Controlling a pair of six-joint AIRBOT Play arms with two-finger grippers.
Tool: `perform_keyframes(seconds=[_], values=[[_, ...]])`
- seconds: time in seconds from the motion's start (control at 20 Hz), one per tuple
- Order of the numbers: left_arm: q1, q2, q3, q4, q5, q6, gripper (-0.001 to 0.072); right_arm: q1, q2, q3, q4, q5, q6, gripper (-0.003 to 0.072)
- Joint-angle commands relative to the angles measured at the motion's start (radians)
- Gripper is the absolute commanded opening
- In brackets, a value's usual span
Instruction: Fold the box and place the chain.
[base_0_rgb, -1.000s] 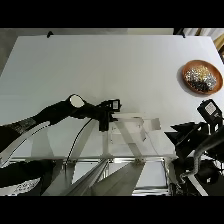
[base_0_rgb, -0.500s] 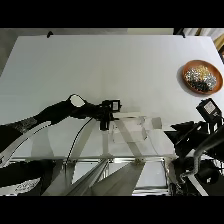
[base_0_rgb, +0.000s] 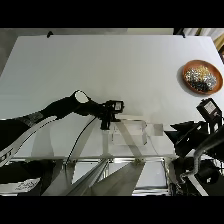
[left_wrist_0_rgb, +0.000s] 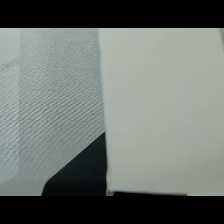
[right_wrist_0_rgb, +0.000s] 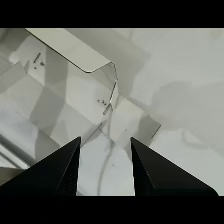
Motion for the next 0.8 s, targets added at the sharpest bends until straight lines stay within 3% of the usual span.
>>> perform_keyframes(seconds=[0.0, 0.25, 0.75], values=[[0.000, -0.014, 0.013, 0.011, -0.011, 0.001, 0.0005, 0.001, -0.001, -0.001, 0.000, 0.000, 0.000, 0.0317], [0.000, -0.022, 0.013, 0.005, 0.087, 0.001, 0.0006, 0.001, -0.001, -0.001, 0.000, -0.006, 0.000, 0.0317], [-0.001, -0.026, 0.013, 0.006, 0.080, 0.000, 0.0007, 0.001, -0.001, -0.001, -0.003, -0.006, -0.003, 0.0317]])
